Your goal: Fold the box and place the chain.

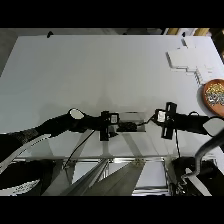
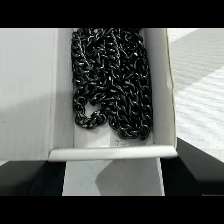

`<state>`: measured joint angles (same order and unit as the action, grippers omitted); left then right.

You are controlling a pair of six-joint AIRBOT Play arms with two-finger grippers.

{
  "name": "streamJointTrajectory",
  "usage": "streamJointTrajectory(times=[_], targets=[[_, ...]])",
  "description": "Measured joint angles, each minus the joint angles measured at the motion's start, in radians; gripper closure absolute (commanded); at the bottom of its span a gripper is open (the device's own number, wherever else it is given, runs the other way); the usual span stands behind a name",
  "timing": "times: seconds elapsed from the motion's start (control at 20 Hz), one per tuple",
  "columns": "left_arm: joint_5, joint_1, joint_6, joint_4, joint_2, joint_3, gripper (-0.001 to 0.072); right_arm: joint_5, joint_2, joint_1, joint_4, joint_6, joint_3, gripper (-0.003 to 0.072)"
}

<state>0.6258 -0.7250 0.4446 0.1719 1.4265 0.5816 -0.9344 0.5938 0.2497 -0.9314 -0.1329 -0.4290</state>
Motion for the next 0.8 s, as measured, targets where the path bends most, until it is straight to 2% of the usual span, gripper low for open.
streamJointTrajectory(times=[0.15, 0.35, 0.45, 0.5, 0.65, 0.8], targets=[[0.000, 0.000, 0.000, 0.000, 0.000, 0.000, 0.0365, 0.075, -0.001, 0.122, 0.126, -0.015, 0.000, 0.0664], [0.000, 0.000, 0.000, 0.000, 0.000, 0.000, 0.0365, 0.198, 0.080, 0.281, 0.200, -0.025, 0.000, 0.0654], [0.000, 0.000, 0.000, 0.000, 0.000, 0.000, 0.0365, 0.245, 0.137, 0.333, 0.215, -0.026, 0.000, 0.0518], [0.000, 0.000, 0.000, 0.000, 0.000, 0.000, 0.0365, 0.262, 0.158, 0.349, 0.220, -0.027, 0.000, 0.0497], [0.000, 0.000, 0.000, 0.000, 0.000, 0.000, 0.0365, 0.264, 0.175, 0.353, 0.213, -0.040, -0.020, 0.0513], [0.000, 0.000, 0.000, 0.000, 0.000, 0.000, 0.0365, 0.168, 0.137, 0.277, 0.107, -0.085, -0.088, 0.0526]])
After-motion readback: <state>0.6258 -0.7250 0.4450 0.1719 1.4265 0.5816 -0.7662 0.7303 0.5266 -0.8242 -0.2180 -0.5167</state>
